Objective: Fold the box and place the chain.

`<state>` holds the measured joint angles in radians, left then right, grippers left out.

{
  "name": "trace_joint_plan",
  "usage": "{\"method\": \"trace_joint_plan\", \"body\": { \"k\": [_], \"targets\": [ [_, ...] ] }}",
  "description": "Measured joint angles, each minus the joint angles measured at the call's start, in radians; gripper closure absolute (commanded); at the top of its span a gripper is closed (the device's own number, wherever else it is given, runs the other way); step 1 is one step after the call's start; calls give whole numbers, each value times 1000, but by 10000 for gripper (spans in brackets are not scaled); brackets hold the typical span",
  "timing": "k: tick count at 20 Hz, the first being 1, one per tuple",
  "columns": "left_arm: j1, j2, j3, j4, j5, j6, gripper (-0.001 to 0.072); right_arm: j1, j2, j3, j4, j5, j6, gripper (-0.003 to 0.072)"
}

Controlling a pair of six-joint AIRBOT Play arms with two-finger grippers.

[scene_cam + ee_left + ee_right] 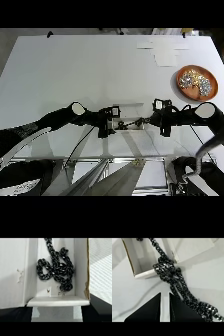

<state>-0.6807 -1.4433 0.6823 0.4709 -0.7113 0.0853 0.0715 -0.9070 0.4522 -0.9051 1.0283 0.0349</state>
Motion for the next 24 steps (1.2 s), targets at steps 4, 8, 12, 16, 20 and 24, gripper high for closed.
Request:
{"method": "trace_joint_plan", "body": {
  "k": [4,8,12,16,20,24],
  "targets": [
    [0,0,0,0,0,0,456,-4,-55,-15,71,-20,-144,580],
    [0,0,0,0,0,0,456,20,-94,-19,128,-54,-220,580],
    [0,0,0,0,0,0,456,43,-126,-20,153,-87,-246,588],
    [0,0,0,0,0,0,456,49,-140,-20,184,-99,-269,642],
    [0,0,0,0,-1,1,456,51,-143,-20,184,-87,-275,670],
    [0,0,0,0,0,0,456,52,-132,-20,110,-72,-221,670]
  ]
}}
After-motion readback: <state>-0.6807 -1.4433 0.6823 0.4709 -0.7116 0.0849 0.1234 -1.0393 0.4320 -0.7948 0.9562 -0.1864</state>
